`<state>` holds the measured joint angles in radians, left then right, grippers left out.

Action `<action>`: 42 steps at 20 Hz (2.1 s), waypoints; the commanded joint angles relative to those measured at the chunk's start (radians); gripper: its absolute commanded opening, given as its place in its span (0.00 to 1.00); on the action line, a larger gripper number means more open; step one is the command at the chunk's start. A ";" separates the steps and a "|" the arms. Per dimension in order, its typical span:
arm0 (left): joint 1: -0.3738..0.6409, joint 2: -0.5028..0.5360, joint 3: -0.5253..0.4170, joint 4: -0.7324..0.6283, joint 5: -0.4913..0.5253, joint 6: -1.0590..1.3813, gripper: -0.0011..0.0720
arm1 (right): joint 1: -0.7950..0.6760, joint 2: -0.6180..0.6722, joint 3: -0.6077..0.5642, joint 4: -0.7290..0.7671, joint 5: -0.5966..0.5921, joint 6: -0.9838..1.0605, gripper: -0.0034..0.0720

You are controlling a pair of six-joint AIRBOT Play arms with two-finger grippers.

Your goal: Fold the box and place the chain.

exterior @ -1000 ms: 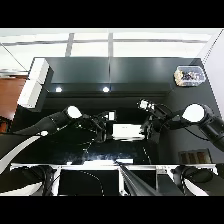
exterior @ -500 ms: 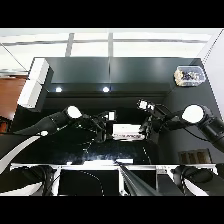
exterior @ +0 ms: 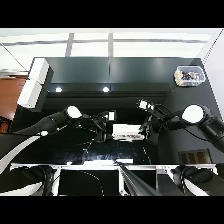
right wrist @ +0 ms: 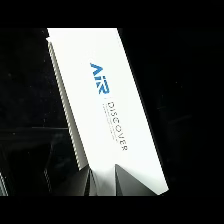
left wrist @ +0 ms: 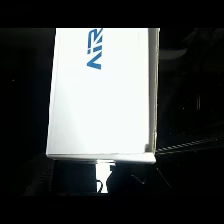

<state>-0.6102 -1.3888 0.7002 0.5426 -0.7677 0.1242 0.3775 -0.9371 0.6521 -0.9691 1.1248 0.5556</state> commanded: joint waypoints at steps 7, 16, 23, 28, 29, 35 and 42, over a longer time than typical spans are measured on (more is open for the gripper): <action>0.000 0.000 0.000 0.000 0.001 0.000 0.41 | 0.001 0.000 0.000 0.000 0.034 0.014 0.26; 0.000 0.000 0.000 0.000 0.001 0.000 0.41 | 0.001 0.000 0.000 -0.011 0.036 0.014 0.27; 0.000 0.000 0.000 0.000 0.001 0.000 0.41 | 0.001 -0.002 0.000 -0.032 0.034 0.026 0.27; 0.000 0.000 0.000 0.000 0.001 0.000 0.41 | 0.011 -0.003 -0.001 -0.038 0.031 0.040 0.27; 0.000 0.000 0.000 0.000 0.001 0.000 0.41 | 0.021 -0.008 -0.001 -0.038 0.028 0.040 0.27; 0.000 0.000 0.000 0.000 0.000 0.000 0.41 | 0.044 -0.035 -0.009 -0.028 0.005 0.087 0.26; 0.000 0.000 0.000 0.000 0.000 0.000 0.41 | -0.074 0.126 -0.006 -0.028 0.153 0.370 0.16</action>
<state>-0.6102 -1.3888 0.7002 0.5419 -0.7670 0.1234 0.3664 -0.8795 0.6449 -0.9989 1.2034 0.7830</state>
